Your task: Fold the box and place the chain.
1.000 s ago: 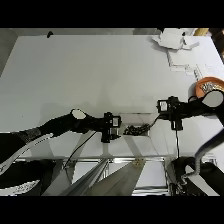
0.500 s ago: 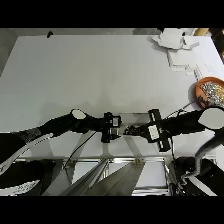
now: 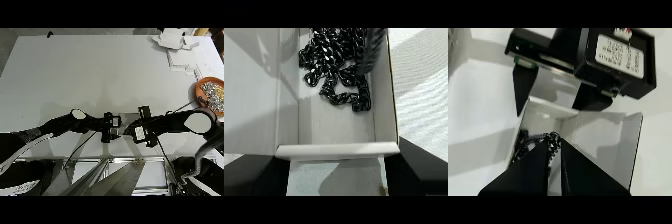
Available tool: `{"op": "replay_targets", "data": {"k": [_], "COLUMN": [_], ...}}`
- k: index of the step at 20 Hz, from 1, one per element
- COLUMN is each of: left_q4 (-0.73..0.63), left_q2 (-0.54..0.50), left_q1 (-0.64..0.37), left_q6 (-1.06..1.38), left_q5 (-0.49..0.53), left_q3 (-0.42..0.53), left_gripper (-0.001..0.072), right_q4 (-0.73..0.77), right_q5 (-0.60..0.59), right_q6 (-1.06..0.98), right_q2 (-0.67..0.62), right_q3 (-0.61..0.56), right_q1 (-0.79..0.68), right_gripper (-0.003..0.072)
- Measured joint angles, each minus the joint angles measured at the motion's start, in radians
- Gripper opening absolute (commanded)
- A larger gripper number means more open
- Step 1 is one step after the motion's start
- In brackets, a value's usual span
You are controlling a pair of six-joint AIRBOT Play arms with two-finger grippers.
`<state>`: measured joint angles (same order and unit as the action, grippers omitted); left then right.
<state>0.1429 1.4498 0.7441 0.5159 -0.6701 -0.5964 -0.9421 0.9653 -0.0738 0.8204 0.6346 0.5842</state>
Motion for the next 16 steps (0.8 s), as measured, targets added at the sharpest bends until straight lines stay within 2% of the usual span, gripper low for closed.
{"op": "replay_targets", "data": {"k": [4,5,9,10,12,16], "left_q4": [0.0,0.0,0.0,0.0,0.0,0.0], "left_q2": [0.0,0.0,0.0,0.0,0.0,0.0], "left_q1": [0.0,0.0,0.0,0.0,0.0,0.0], "left_q6": [0.0,0.0,0.0,0.0,0.0,0.0], "left_q5": [0.0,0.0,0.0,0.0,0.0,0.0], "left_q3": [0.0,0.0,0.0,0.0,0.0,0.0], "left_gripper": [0.0276,0.0276,0.0276,0.0276,0.0276,0.0276], "right_q4": [-0.097,-0.124,-0.243,-0.269,-0.317,-0.382], "right_q5": [0.01,0.038,0.167,0.198,0.243,0.222], "right_q6": [-0.023,-0.026,-0.015,-0.005,0.018,0.045], "right_q2": [0.045,0.047,0.026,0.024,0.024,0.053], "right_q3": [0.026,0.047,0.114,0.121,0.124,0.08], "right_q1": [-0.037,-0.062,-0.203,-0.245,-0.334,-0.471], "right_gripper": [0.0253,0.0226,0.0219,0.0163,0.0164,0.0163]}}
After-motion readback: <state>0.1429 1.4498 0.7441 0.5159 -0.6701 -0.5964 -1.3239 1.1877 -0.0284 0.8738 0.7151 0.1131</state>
